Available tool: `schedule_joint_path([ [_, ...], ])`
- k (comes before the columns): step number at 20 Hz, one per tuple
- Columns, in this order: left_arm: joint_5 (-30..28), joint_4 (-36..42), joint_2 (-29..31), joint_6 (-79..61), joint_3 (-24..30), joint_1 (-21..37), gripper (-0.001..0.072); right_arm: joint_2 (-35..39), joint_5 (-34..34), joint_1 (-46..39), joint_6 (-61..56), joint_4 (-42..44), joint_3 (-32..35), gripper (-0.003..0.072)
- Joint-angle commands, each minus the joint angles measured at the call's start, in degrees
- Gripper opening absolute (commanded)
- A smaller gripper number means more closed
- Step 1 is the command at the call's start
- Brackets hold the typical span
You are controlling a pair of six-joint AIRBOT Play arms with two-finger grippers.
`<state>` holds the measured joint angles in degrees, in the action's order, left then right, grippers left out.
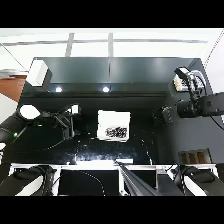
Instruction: Fold the box and place the chain.
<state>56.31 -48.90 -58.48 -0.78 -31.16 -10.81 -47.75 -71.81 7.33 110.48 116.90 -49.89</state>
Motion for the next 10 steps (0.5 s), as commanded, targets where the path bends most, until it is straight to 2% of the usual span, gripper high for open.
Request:
schedule_joint_path([
  [1, -3.1, 1.6, -2.7, -7.8, 0.0, -1.7, 0.0684, 0.0, 0.0, 0.1, -0.6, 0.0, 0.0, 0.0695],
  [5, -2.2, 2.3, -4.3, -8.5, 0.0, -1.7, 0.0682, 0.0, 0.0, 0.1, -0.6, 0.0, 0.0, 0.0694],
  [10, 2.7, 11.9, -7.8, -17.1, 0.0, -1.7, 0.0682, 0.0, 0.0, 0.1, -0.6, 0.0, 0.0, 0.0695],
])
